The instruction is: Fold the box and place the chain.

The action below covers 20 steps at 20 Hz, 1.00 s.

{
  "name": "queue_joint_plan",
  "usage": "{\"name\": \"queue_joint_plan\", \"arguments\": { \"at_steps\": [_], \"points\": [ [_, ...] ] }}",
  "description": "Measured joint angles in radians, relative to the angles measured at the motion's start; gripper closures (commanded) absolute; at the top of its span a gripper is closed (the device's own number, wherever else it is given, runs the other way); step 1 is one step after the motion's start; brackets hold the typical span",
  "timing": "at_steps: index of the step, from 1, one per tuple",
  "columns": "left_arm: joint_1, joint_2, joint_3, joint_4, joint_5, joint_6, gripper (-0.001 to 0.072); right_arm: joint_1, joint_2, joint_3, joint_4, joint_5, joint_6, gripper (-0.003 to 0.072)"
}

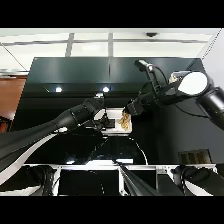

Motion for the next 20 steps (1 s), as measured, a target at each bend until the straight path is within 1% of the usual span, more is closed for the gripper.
{"name": "queue_joint_plan", "arguments": {
  "at_steps": [5, 6, 7, 8, 11, 14, 20],
  "points": [
    [0.0, 0.0, 0.0, 0.0, 0.001, 0.0, 0.0684, 0.035, -0.02, -0.088, -0.026, -0.064, 0.024, 0.0671],
    [0.0, 0.0, 0.0, 0.0, 0.002, 0.0, 0.0684, 0.043, -0.022, -0.105, -0.027, -0.089, 0.026, 0.0656],
    [0.0, 0.0, 0.0, 0.0, 0.002, 0.0, 0.0684, 0.051, -0.023, -0.121, -0.03, -0.109, 0.031, 0.0512],
    [0.0, 0.0, 0.0, 0.0, 0.003, 0.0, 0.0684, 0.055, -0.024, -0.132, -0.029, -0.127, 0.032, 0.0439],
    [0.0, 0.0, 0.0, 0.0, 0.004, 0.0, 0.0683, 0.05, -0.019, -0.145, -0.031, -0.141, 0.039, 0.0441],
    [0.0, 0.0, 0.0, 0.0, 0.004, 0.0, 0.0684, -0.018, 0.032, -0.139, -0.074, -0.084, 0.043, 0.0441],
    [0.0, -0.004, 0.0, 0.0, 0.004, 0.0, 0.0683, -0.227, 0.222, -0.163, -0.294, 0.049, 0.103, 0.0441]
  ]
}}
